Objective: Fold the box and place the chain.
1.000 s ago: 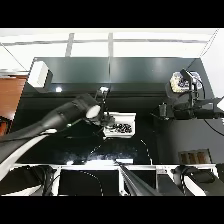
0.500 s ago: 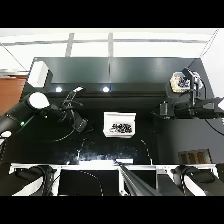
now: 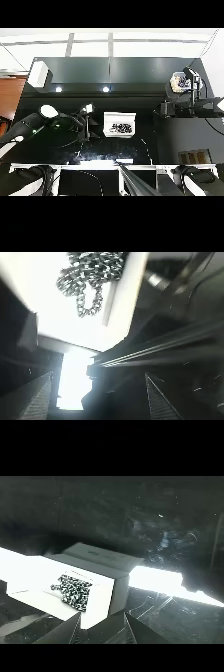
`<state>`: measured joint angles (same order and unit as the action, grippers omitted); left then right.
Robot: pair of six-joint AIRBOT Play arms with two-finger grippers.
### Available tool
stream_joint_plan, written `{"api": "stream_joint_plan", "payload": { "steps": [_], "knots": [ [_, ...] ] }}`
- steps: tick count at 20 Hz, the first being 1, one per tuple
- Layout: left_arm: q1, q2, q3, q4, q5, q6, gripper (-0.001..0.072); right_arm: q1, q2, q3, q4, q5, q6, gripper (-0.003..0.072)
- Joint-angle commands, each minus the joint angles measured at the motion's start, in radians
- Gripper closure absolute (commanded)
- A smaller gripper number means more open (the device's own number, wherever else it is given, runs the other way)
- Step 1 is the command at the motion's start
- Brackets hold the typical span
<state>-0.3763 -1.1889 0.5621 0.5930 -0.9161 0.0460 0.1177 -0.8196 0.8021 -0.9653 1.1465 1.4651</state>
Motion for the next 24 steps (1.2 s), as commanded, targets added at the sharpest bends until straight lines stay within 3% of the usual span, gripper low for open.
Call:
{"api": "stream_joint_plan", "payload": {
  "steps": [1,12,24],
  "knots": [
    [-0.058,-0.049,-0.003,-0.046,0.104,0.238,0.0004,0.001,0.000,0.001,-0.003,-0.002,0.002,0.0361],
    [-0.058,-0.178,0.109,-0.073,0.081,0.243,0.0004,0.001,0.000,0.001,0.004,0.002,0.008,0.0362],
    [-0.060,-0.182,0.113,-0.078,0.067,0.247,0.0004,0.001,0.000,0.000,0.003,0.000,0.007,0.0380]
  ]
}}
